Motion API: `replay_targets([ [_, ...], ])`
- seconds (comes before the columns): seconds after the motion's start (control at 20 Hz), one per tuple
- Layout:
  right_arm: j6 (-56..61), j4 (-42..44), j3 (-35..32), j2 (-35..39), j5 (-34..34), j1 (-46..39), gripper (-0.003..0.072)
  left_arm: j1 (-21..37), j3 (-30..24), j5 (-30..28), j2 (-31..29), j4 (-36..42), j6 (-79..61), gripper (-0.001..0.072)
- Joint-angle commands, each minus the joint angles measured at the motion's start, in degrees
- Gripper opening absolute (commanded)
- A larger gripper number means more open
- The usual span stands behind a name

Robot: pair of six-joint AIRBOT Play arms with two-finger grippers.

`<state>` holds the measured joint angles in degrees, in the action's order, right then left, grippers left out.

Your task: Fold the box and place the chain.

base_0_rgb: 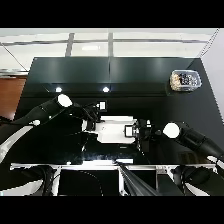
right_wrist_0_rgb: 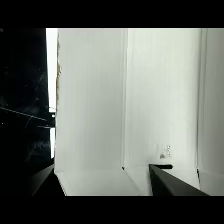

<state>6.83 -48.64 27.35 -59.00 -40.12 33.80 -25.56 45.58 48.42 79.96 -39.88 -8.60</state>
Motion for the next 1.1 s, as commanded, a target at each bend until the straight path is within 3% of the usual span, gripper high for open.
replay_targets([
  [0.0, 0.5, 1.4, 0.0, -0.2, 3.7, 0.9, 0.0661, 0.0, 0.0, 0.0, 0.0, 0.0, 0.0, 0.0025],
  [0.2, 7.1, 1.2, 0.9, -0.1, 3.3, -0.3, 0.066, 0.0, 0.0, 0.1, 0.0, 0.0, 0.0, 0.0025],
  [0.45, 7.3, 2.2, 4.9, -0.1, 0.2, -6.6, 0.066, 0.0, 0.0, 0.2, 0.0, 0.1, 0.0, 0.0025],
  [0.75, 2.8, 3.8, 5.7, -0.1, 4.3, -7.7, 0.066, 0.0, 0.0, 0.2, 0.0, 0.1, 0.0, 0.0025],
  [1.05, -0.8, 5.5, 5.7, -0.4, 3.7, -7.9, 0.0628, 0.0, 0.0, 0.2, 0.0, 0.0, 0.0, 0.0025],
])
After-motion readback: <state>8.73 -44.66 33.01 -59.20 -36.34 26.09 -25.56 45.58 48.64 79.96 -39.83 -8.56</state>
